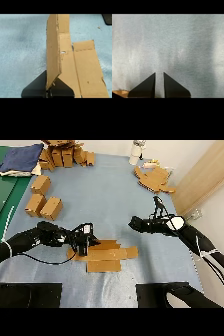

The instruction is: Fold the box.

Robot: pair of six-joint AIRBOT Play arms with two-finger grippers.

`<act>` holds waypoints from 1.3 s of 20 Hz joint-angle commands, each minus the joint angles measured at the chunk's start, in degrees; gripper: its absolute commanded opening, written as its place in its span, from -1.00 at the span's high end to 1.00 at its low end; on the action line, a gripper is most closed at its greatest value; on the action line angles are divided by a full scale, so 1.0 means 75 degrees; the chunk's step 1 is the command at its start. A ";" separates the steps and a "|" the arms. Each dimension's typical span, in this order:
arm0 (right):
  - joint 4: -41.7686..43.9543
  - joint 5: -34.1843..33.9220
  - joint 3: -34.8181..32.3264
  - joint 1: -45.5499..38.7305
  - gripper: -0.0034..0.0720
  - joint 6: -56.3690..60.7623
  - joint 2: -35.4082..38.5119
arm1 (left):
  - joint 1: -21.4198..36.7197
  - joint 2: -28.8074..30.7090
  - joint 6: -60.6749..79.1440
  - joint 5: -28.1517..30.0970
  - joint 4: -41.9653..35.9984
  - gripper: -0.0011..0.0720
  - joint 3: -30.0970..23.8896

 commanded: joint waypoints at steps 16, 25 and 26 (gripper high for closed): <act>-0.0079 0.0131 0.0003 0.0006 0.50 -0.0143 0.0003 | -0.0006 0.0000 -0.0615 -0.0169 0.0373 0.94 -0.0012; -0.0204 0.0525 0.0003 0.0026 0.91 -0.1515 0.0216 | -0.0006 0.0000 -0.0976 -0.0169 0.0370 0.94 -0.0009; -0.0478 0.0539 0.0003 0.0102 0.91 -0.1515 0.0417 | -0.0006 0.0000 -0.0973 -0.0175 0.0367 0.94 -0.0009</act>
